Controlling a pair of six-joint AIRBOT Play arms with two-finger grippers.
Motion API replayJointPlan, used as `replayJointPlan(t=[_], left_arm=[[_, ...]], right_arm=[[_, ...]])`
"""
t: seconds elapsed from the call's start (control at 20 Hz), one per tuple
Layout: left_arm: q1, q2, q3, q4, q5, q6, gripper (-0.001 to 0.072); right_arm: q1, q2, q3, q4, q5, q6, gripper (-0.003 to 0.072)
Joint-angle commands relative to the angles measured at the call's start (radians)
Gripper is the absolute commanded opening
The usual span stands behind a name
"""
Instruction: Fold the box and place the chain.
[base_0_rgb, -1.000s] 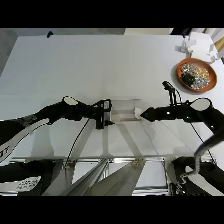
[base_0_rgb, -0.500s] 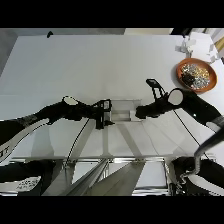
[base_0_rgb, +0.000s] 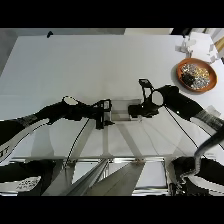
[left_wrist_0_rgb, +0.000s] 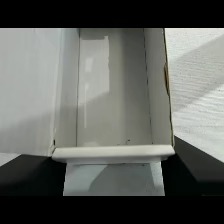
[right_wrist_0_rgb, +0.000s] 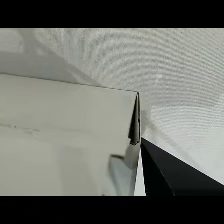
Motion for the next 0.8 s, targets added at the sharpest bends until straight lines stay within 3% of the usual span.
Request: replayJointPlan(t=[0.0,0.05,0.15,0.3,0.4,0.45,0.5,0.6,0.75], left_arm=[[0.0,0.0,0.0,0.0,0.0,0.0,0.0206],[0.0,0.0,0.0,0.0,0.0,0.0,0.0206],[0.0,0.0,0.0,0.0,0.0,0.0,0.0206],[0.0,0.0,0.0,0.0,0.0,0.0,0.0206],[0.0,0.0,0.0,0.0,0.0,0.0,0.0206],[0.0,0.0,0.0,0.0,0.0,0.0,0.0206],[0.0,0.0,0.0,0.0,0.0,0.0,0.0206],[0.0,0.0,0.0,0.0,0.0,0.0,0.0206],[0.0,0.0,0.0,0.0,0.0,0.0,0.0206]], right_arm=[[0.031,-0.038,0.014,-0.083,0.036,0.109,0.0455],[0.031,-0.043,0.014,-0.086,0.038,0.12,0.0449],[0.031,-0.043,0.014,-0.095,0.033,0.12,0.0314],[0.031,-0.043,0.014,-0.119,0.032,0.119,0.0186],[0.031,-0.043,0.014,-0.126,0.028,0.119,0.0144],[0.031,-0.044,0.014,-0.126,0.027,0.117,0.0054],[0.031,-0.045,0.014,-0.126,0.026,0.117,0.0015],[0.031,-0.051,0.014,-0.127,0.026,0.117,0.0015],[0.031,-0.055,0.014,-0.138,0.022,0.118,0.0178]])
